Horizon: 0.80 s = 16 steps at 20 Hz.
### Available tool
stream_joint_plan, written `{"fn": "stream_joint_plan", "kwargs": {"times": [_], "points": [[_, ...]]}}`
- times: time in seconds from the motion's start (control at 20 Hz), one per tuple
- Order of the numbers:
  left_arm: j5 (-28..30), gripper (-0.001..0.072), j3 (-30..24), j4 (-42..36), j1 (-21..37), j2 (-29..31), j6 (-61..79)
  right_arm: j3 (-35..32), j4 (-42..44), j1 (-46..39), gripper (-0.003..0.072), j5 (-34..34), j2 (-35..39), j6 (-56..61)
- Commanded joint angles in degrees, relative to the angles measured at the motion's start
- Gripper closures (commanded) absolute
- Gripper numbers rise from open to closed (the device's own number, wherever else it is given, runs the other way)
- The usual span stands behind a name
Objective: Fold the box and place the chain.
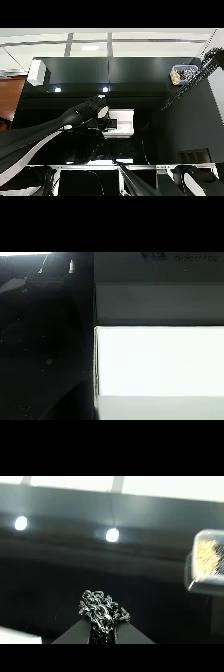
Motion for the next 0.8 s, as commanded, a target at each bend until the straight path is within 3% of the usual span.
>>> {"fn": "stream_joint_plan", "kwargs": {"times": [0.0, 0.45, 0.75], "points": [[0.0, 0.0684, 0.0, 0.0, 0.0, 0.0, 0.0, -0.6, 0.5, 3.4, 0.0676, 5.2, 1.4, -0.4], [0.0, 0.0684, 0.0, 0.0, 0.0, 0.0, 0.0, -0.6, 12.9, 8.2, 0.0676, 8.3, 1.3, -2.6], [0.0, 0.0684, 0.0, 0.0, 0.0, 0.0, 0.0, -4.7, 22.4, 11.9, 0.0676, 3.4, 0.8, -3.8]]}}
